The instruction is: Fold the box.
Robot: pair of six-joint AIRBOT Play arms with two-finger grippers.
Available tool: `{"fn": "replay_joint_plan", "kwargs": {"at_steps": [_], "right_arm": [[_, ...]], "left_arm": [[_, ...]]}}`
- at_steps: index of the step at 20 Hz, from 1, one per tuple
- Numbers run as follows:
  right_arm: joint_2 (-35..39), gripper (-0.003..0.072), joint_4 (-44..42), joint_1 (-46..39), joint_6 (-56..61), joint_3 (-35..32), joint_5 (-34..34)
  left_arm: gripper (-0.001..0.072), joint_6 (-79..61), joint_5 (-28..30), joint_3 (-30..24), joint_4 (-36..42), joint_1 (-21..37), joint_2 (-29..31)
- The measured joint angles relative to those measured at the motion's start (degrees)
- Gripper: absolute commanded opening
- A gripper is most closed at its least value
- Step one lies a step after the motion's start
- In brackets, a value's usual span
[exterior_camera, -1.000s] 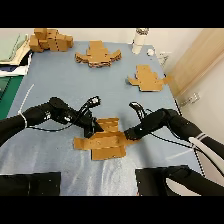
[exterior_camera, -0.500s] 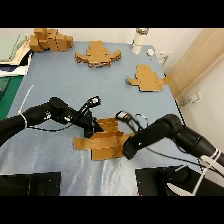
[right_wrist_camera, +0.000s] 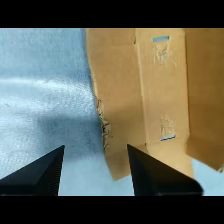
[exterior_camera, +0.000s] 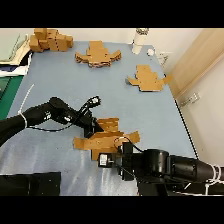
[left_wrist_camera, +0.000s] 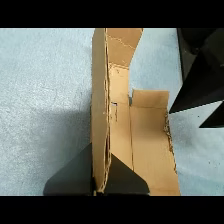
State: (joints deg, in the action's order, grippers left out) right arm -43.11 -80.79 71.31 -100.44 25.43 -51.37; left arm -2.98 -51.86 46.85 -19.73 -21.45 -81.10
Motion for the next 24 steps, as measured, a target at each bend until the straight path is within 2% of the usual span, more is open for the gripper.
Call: {"fn": "replay_joint_plan", "kwargs": {"at_steps": [6,10,17,18,19,24], "right_arm": [[-6.54,0.0578,13.99,2.21,6.67,-0.90,4.48],[-7.85,0.0578,21.70,2.56,15.52,-0.79,5.62],[-7.23,0.0582,27.04,2.56,31.15,-0.52,5.62],[-7.19,0.0593,27.04,2.56,32.15,-0.48,5.62],[-7.13,0.0718,27.10,2.56,33.03,-0.44,5.62],[-5.84,0.0718,28.30,1.42,34.12,-0.17,5.92]], "left_arm": [[0.0015,0.00,-0.02,0.02,0.00,0.00,0.00],[0.0015,0.00,-0.02,0.02,0.00,0.00,0.00],[0.0015,0.00,-0.02,0.00,0.00,0.00,0.00],[0.0015,0.00,0.00,0.00,0.00,0.00,0.00],[0.0015,0.00,0.00,0.00,0.00,0.00,0.00],[0.0015,0.00,0.00,0.00,0.00,0.00,0.00]]}}
